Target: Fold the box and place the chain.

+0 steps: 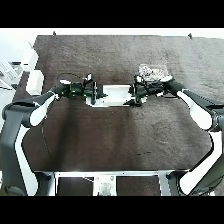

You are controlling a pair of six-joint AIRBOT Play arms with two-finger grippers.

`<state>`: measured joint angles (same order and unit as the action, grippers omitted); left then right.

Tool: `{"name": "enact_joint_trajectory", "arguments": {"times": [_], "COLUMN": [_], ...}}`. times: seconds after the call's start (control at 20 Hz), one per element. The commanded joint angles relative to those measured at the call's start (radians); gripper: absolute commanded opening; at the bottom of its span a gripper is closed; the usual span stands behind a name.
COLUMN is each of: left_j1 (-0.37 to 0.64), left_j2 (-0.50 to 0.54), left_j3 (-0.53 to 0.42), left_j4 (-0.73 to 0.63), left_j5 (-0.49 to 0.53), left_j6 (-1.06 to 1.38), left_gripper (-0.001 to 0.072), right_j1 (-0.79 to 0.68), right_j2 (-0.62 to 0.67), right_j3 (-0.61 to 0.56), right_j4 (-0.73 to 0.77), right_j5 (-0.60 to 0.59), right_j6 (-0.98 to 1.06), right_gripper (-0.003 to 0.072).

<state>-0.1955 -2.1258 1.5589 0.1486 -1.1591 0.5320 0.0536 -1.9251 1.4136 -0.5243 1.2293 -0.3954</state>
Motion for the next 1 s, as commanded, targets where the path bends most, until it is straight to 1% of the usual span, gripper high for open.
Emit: {"name": "enact_joint_trajectory", "arguments": {"times": [0.0, 0.35, 0.75, 0.95], "left_j1": [0.000, 0.000, 0.000, 0.000], "left_j2": [0.001, 0.001, 0.001, 0.001], "left_j3": [0.001, 0.001, 0.001, 0.001], "left_j4": [0.000, 0.000, 0.000, 0.000], "left_j5": [-0.001, -0.001, -0.001, -0.001], "left_j6": [0.000, 0.000, 0.000, 0.000], "left_gripper": [0.0022, 0.0022, 0.0022, 0.0022], "right_j1": [0.001, 0.001, 0.001, -0.001], "right_j2": [-0.020, -0.062, -0.103, -0.115], "right_j3": [0.013, 0.058, 0.087, 0.087], "right_j4": [0.016, 0.017, 0.020, 0.072], "right_j5": [0.020, 0.023, 0.073, 0.081], "right_j6": [-0.010, -0.028, -0.046, -0.073], "right_gripper": [0.0715, 0.0715, 0.0715, 0.0715]}}
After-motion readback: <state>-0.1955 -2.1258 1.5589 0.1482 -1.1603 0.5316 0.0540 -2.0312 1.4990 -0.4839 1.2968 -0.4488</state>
